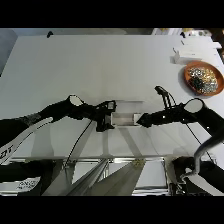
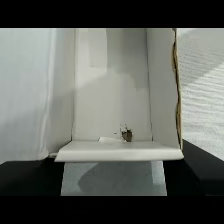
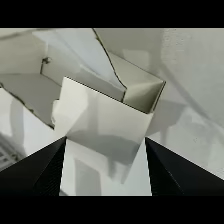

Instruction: Fold the box and place the chain.

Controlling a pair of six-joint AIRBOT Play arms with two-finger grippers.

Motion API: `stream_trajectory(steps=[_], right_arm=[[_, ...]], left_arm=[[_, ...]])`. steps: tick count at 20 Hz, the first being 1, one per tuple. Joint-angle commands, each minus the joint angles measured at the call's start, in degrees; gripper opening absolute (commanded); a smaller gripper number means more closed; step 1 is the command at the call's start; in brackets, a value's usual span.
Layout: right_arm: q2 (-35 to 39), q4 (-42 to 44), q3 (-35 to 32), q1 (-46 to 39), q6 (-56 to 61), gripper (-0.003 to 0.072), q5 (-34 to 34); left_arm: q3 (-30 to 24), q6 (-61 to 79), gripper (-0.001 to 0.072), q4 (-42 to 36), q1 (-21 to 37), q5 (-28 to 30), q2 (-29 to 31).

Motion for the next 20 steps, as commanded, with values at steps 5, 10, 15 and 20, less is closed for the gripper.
stream_trajectory(steps=[5, 10, 15, 20], right_arm=[[-7.5, -22.0, 8.8, 15.7, 33.0, 0.0518, -5.4], [-12.2, -27.5, 11.7, 19.3, 41.9, 0.0476, -4.0], [-16.2, -35.2, 16.2, 21.2, 50.3, 0.0441, 2.2], [-17.6, -39.2, 17.4, 21.5, 53.7, 0.0380, 6.8]], left_arm=[[0.0, 0.0, 0.0271, 0.0, 0.0, 0.0, 0.0], [0.0, 0.0, 0.0271, 0.0, 0.0, 0.0, 0.0], [0.0, 0.0, 0.0271, 0.0, 0.0, 0.0, 0.0], [0.0, 0.0, 0.0271, 0.0, 0.0, 0.0, 0.0]])
